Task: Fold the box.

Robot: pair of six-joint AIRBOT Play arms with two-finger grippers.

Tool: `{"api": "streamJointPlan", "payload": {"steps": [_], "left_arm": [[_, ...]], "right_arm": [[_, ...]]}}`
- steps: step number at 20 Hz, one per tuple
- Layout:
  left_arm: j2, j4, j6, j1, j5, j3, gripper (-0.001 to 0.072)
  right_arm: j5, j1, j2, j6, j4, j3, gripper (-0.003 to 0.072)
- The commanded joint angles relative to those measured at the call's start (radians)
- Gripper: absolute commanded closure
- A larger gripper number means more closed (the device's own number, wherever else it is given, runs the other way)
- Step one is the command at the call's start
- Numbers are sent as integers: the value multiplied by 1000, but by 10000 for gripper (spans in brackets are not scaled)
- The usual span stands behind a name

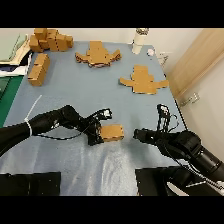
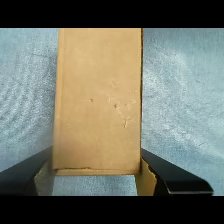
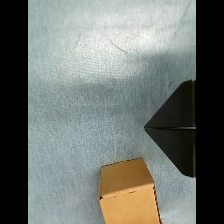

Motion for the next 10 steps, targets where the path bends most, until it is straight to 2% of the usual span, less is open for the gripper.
{"api": "streamJointPlan", "payload": {"steps": [1, 7, 8, 9, 10], "left_arm": [[-4, 3, 5, -8, 4, 1, 15], [-4, 3, 26, -89, 92, 5, 17], [-4, 3, 24, -90, 92, 5, 87], [-4, 3, 18, -89, 91, 5, 226], [-4, 3, 18, -89, 91, 5, 271]], "right_arm": [[0, -1, 1, 0, 3, 1, 682], [0, -1, 0, 0, 4, 1, 683], [0, -1, 1, 0, 6, 1, 682], [-1, -1, 1, 0, 6, 1, 682], [-1, -1, 0, 0, 6, 1, 682]]}}
